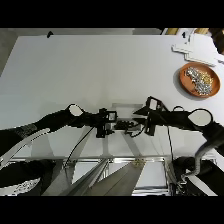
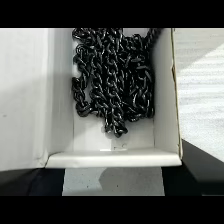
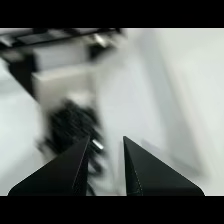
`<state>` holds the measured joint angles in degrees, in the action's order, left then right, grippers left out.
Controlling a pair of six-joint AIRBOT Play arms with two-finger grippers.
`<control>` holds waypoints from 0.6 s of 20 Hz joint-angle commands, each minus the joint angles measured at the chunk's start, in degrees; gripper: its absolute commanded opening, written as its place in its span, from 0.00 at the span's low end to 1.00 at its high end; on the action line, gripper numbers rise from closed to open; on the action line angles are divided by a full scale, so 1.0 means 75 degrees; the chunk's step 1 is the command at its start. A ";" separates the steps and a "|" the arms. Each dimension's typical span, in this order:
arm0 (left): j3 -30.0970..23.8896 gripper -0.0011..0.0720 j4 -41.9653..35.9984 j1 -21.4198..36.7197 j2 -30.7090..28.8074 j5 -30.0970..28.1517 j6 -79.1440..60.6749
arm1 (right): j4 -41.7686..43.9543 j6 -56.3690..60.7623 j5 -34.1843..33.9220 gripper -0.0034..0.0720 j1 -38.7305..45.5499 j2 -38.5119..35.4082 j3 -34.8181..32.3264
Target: Fold the box and place the chain.
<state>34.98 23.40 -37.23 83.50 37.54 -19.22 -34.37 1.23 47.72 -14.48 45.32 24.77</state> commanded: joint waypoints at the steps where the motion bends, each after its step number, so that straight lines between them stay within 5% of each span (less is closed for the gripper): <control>1: 0.0003 0.31 0.0000 0.0000 0.0000 -0.0003 0.0000 | -0.1486 -0.0452 0.1017 0.34 0.1271 -0.0224 -0.0035; 4: 0.0003 0.31 0.0003 0.0000 0.0000 0.0000 0.0000 | -0.2127 -0.1212 0.0962 0.34 0.1326 0.0219 -0.0230; 12: 0.0003 0.31 0.0000 0.0000 0.0000 0.0000 0.0000 | -0.1542 -0.1868 -0.0122 0.34 0.0373 0.1641 -0.0300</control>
<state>34.98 23.40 -37.23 83.50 37.54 -19.22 -47.35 -11.49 49.63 -9.58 54.50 22.61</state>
